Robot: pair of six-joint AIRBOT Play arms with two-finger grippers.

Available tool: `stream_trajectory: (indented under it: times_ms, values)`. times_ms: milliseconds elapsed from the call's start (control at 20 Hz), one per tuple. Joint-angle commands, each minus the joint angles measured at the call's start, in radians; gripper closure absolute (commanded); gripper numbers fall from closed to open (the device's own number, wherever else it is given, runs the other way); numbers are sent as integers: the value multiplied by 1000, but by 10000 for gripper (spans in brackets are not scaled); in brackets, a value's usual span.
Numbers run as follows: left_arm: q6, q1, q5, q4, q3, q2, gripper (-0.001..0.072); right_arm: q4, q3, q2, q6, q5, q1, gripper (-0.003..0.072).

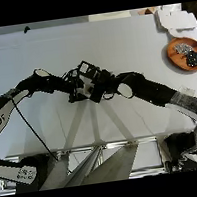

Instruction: Fold the box and place the chain.

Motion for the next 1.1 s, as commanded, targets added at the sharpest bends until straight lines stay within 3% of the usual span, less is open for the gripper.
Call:
stream_trajectory:
  times_ms: [0,200,400,700,800,1050]
  values:
    - [0,1,0,0,0,-1,365,-15,1,60,18,63,-22,332]
    - [0,1,0,0,0,-1,365,-69,0,187,17,255,-134,332]
    - [0,1,0,0,0,-1,365,-70,-5,205,-90,386,-298,331]
    - [0,1,0,0,0,-1,365,65,-92,184,-432,377,-458,325]
    - [0,1,0,0,0,-1,365,70,-103,126,-576,399,-480,278]
    - [0,1,0,0,0,-1,365,113,-103,-47,-866,357,-497,278]
